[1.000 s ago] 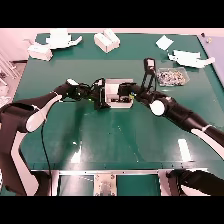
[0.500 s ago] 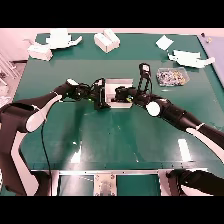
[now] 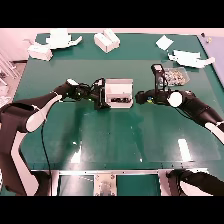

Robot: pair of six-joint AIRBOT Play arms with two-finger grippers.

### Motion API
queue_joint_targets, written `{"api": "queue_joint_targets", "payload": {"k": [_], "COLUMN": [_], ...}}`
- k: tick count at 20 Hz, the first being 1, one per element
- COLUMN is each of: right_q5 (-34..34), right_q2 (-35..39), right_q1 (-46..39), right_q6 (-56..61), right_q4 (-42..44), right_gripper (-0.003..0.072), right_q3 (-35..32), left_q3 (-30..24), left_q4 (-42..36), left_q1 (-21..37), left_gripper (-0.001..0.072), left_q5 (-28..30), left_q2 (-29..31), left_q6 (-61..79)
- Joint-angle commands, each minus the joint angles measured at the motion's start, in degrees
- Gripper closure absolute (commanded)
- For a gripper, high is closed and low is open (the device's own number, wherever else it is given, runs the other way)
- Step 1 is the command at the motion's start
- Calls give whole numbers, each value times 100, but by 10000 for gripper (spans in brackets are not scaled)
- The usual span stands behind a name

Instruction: Fold the box and place the chain.

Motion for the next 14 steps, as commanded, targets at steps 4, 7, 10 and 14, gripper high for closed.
{"api": "queue_joint_targets", "payload": {"k": [4,7,10,14], "right_q5": [621,610,319,-37], "right_q2": [-466,-682,-734,-920], "right_q1": [-297,-295,-299,-299], "right_q6": [-2439,-3650,-4494,-6024], "right_q4": [-85,-87,68,1016], "right_gripper": [269,289,288,289], "right_q3": [0,-2,-2,0], "left_q3": [4,4,4,7], "left_q4": [2,2,2,2], "left_q1": [-2,-2,-2,-2], "left_gripper": [172,172,172,171], "left_q5": [2,2,2,2], "left_q2": [2,4,4,4], "left_q6": [0,0,0,0]}}
